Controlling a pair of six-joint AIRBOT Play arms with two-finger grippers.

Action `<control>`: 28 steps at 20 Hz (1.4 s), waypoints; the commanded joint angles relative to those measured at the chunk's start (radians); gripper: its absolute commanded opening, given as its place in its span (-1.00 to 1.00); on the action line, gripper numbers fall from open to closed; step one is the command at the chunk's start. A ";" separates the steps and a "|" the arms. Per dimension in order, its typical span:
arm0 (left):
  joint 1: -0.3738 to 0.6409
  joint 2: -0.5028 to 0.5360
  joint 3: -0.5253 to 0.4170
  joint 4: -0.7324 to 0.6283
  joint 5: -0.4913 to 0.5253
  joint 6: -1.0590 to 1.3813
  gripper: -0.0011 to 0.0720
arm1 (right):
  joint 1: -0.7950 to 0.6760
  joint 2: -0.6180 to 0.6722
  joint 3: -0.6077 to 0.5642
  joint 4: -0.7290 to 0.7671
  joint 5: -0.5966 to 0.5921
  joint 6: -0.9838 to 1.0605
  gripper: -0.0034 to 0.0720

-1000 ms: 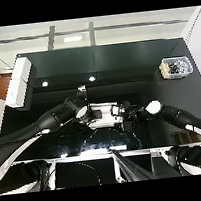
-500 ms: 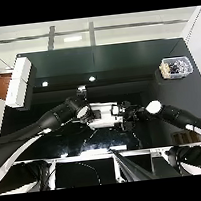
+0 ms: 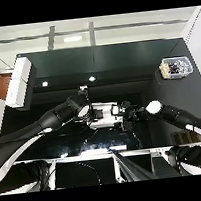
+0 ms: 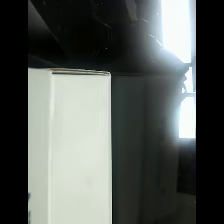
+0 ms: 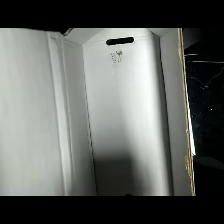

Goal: Fold the box and place the chain.

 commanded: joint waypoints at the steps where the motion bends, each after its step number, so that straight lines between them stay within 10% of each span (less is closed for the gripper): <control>1: 0.000 0.000 0.002 0.006 -0.015 0.001 0.05 | 0.001 0.000 0.000 0.000 0.001 0.001 0.05; 5: 0.000 -0.001 0.002 0.032 -0.067 -0.001 0.03 | 0.001 0.000 0.000 0.000 0.001 0.001 0.05; 10: -0.001 -0.001 0.002 0.025 0.003 -0.001 -0.89 | 0.001 0.000 0.000 0.000 0.001 0.001 0.05; 15: 0.000 0.000 0.002 0.006 -0.003 0.002 -0.89 | 0.000 0.002 0.000 0.000 0.006 0.006 0.06; 17: 0.000 0.000 0.002 0.007 -0.014 0.002 -0.89 | -0.006 0.025 0.000 -0.012 0.008 0.072 0.99; 23: -0.001 0.000 0.002 0.021 -0.033 0.002 -0.89 | -0.097 0.224 0.000 -0.336 0.166 0.262 0.97; 28: -0.002 0.000 0.002 0.030 -0.050 0.002 -0.90 | -0.142 0.228 -0.001 -0.317 0.214 0.235 0.95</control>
